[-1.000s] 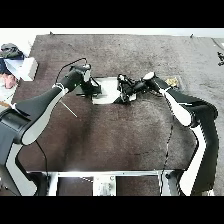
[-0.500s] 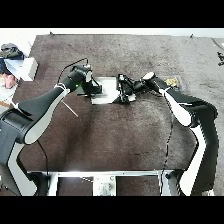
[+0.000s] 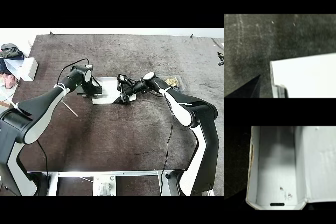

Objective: Fold the box and place the chain.

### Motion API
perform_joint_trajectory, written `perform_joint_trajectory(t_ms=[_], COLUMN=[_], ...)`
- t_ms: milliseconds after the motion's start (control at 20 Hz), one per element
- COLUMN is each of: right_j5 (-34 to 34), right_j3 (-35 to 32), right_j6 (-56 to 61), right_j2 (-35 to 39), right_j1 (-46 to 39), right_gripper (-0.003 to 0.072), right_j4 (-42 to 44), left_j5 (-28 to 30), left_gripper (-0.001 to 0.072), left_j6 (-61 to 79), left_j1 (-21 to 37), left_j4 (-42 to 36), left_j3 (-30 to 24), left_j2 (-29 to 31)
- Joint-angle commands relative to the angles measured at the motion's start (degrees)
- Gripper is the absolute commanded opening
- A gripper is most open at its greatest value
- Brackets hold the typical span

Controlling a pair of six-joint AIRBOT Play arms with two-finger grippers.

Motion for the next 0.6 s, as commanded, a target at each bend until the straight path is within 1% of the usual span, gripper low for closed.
perform_joint_trajectory(t_ms=[0, 100, 150, 300, 400, 500, 550], right_j5=[-0.04, -0.02, -0.04, -0.04, -0.04, -0.04, -0.04], right_j3=[0.02, 0.02, 0.02, 0.02, 0.02, 0.02, 0.02], right_j6=[0.04, 0.04, 0.04, 0.04, 0.04, 0.07, 0.04], right_j2=[-0.04, -0.04, -0.04, -0.04, -0.04, -0.04, -0.04], right_j1=[0.07, 0.07, 0.07, 0.07, 0.07, 0.07, 0.07], right_gripper=[0.0373, 0.0373, 0.0373, 0.0373, 0.0373, 0.0373, 0.0373], right_j4=[0.13, 0.13, 0.11, 0.11, 0.11, 0.13, 0.13], left_j5=[-2.99, -5.79, -6.88, -6.56, -5.77, -4.52, -3.15], left_gripper=[0.0319, 0.0566, 0.0599, 0.06, 0.0601, 0.0601, 0.0601], left_j6=[6.51, 9.55, 10.73, 13.81, 16.63, 21.35, 22.34], left_j1=[0.15, 0.15, 0.17, 0.15, 0.15, 0.17, 0.48], left_j4=[-1.88, -1.84, -1.86, -1.95, -3.39, -6.47, -6.47], left_j3=[1.11, 3.8, 5.01, 5.31, 5.05, 2.62, 0.39], left_j2=[1.11, 2.03, 2.67, 5.44, 7.85, 10.71, 12.55])
